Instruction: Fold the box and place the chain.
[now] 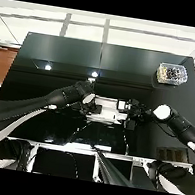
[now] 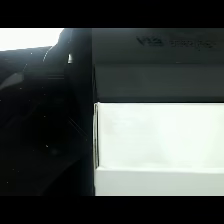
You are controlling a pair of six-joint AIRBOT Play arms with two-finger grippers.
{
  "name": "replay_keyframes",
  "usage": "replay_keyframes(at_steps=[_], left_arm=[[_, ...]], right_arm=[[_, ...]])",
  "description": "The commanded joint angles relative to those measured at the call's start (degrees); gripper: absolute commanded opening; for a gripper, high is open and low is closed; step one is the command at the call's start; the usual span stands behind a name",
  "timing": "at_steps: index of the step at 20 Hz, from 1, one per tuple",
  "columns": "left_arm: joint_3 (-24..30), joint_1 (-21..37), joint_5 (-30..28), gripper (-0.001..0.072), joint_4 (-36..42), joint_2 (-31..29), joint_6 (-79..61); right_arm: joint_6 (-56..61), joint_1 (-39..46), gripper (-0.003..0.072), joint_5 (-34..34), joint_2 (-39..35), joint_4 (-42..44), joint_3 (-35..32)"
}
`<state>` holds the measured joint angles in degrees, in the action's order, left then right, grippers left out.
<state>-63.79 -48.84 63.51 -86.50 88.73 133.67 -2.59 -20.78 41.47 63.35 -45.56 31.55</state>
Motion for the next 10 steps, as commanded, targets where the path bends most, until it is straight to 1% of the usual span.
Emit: replay_keyframes(at_steps=[1, 2, 4, 5, 8, 10], left_arm=[[0.0, 0.0, 0.0, 0.0028, 0.1, 0.0, 0.1], [0.0, 0.0, 0.0, 0.0028, 0.1, 0.0, 0.1], [0.0, 0.0, 0.0, 0.0027, 0.1, 0.0, 0.1], [0.0, 0.0, 0.0, 0.0028, 0.1, 0.0, 0.1], [0.0, 0.0, 0.0, 0.0028, 0.1, 0.0, 0.1], [0.0, 0.0, 0.0, 0.0028, 0.0, 0.0, 0.1]], right_arm=[[-1.9, 0.0, 0.0463, -0.7, -0.4, 2.2, 0.0], [-1.8, -0.1, 0.0413, -0.5, -0.4, 2.6, 0.0], [-1.7, -0.1, 0.0101, 1.2, -0.4, 3.9, 0.0], [-1.7, -0.2, 0.0059, 1.5, -0.3, 4.7, 0.0], [-1.7, -0.2, 0.006, 1.6, 0.6, 10.6, 0.0], [-1.7, -0.2, 0.0068, 1.2, 1.4, 11.4, 0.0]])
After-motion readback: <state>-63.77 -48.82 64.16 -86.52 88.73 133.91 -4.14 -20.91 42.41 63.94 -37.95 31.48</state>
